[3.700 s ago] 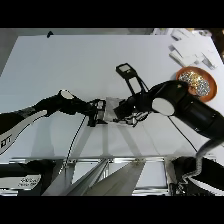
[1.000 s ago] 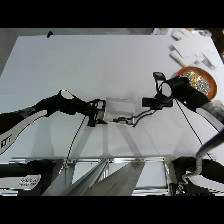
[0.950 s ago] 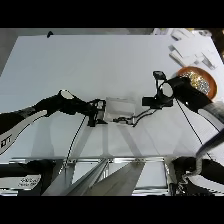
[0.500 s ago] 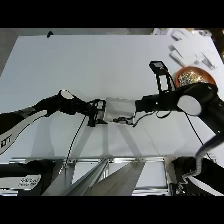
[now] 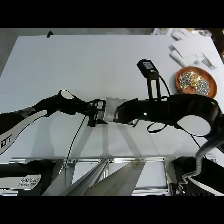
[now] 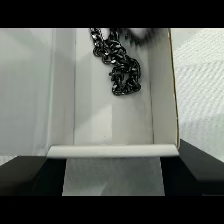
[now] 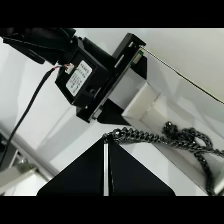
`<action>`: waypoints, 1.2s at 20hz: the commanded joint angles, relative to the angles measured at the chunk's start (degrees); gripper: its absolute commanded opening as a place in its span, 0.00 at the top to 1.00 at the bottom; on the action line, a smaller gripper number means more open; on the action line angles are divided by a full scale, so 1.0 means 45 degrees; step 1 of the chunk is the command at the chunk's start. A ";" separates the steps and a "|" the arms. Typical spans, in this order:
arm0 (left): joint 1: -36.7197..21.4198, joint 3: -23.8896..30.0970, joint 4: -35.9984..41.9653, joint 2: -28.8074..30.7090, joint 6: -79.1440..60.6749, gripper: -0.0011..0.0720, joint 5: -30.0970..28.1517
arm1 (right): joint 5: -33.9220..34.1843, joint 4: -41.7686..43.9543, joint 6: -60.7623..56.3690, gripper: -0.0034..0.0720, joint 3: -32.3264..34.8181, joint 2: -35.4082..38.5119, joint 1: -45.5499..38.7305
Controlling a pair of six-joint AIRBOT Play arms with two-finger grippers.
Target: Fold the box and place the chain.
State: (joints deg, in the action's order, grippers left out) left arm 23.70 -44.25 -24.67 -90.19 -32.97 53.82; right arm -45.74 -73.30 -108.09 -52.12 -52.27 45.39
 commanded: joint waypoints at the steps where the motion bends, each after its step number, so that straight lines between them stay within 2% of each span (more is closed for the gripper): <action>1: -0.0010 -0.0010 -0.0005 0.0000 -0.0005 0.94 0.0000 | 0.0690 -0.0063 -0.0024 0.94 -0.0015 -0.1175 0.0253; 6: -0.0010 -0.0010 -0.0005 0.0000 -0.0005 0.94 -0.0005 | -0.0194 -0.0923 -0.1064 0.92 -0.0015 -0.2798 -0.0160; 7: -0.0010 -0.0010 0.0000 0.0000 -0.0005 0.94 -0.0005 | -0.0330 -0.1005 -0.1239 0.83 -0.0015 -0.2895 -0.0233; 9: -0.0010 -0.0010 -0.0005 0.0000 -0.0005 0.94 -0.0005 | -0.0520 -0.0986 -0.1214 0.77 -0.0039 -0.2905 -0.0345; 10: -0.0010 -0.0010 -0.0005 0.0000 -0.0005 0.94 0.0000 | -0.0724 -0.0962 -0.1195 0.67 -0.0117 -0.2846 -0.0413; 11: -0.0010 -0.0010 0.0000 0.0000 -0.0005 0.94 0.0000 | -0.1156 -0.0942 -0.1073 0.64 -0.0335 -0.2764 -0.0554; 14: -0.0010 -0.0010 0.0000 0.0000 -0.0005 0.94 0.0000 | -0.2477 -0.1010 -0.0345 0.65 -0.1549 -0.2341 -0.1467; 18: -0.0010 -0.0010 -0.0005 0.0000 -0.0005 0.94 -0.0005 | -0.3186 -0.2229 -0.0321 0.93 -0.2079 -0.2137 -0.3793; 21: -0.0010 -0.0010 0.0000 0.0000 -0.0005 0.94 0.0000 | -0.4619 -0.3750 -0.0782 0.94 -0.2069 -0.3109 -0.4959; 24: -0.0010 -0.0010 0.0000 0.0000 -0.0005 0.94 -0.0005 | -0.5037 -0.4090 -0.0782 0.91 -0.2069 -0.4483 -0.5416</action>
